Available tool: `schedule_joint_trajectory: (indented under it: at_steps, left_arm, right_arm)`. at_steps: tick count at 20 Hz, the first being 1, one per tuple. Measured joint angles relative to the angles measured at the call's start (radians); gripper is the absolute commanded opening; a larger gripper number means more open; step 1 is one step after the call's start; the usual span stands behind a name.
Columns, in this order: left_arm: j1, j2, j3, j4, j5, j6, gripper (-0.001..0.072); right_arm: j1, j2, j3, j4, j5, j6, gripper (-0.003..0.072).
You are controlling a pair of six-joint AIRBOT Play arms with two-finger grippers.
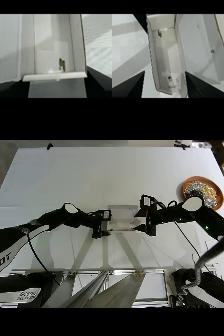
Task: Fold the box and place the chain.
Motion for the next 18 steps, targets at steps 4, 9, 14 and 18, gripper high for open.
schedule_joint_trajectory:
  at_steps: [4, 9, 14, 18]
  left_arm:
    - [-0.003, -0.013, 0.000, -0.029, -0.002, 0.005, 0.0640]
    - [-0.003, -0.017, 0.000, -0.072, -0.006, 0.007, 0.0633]
    - [-0.003, -0.018, 0.000, -0.080, -0.005, 0.008, 0.0378]
    - [-0.003, -0.018, 0.000, -0.079, -0.004, 0.008, 0.0314]
  right_arm:
    - [0.000, 0.000, 0.000, 0.000, 0.000, 0.000, 0.0525]
    - [0.000, 0.000, 0.000, 0.000, 0.000, 0.000, 0.0525]
    - [0.000, 0.000, 0.000, 0.000, 0.000, 0.000, 0.0524]
    - [0.000, 0.000, 0.000, 0.000, 0.000, 0.000, 0.0512]
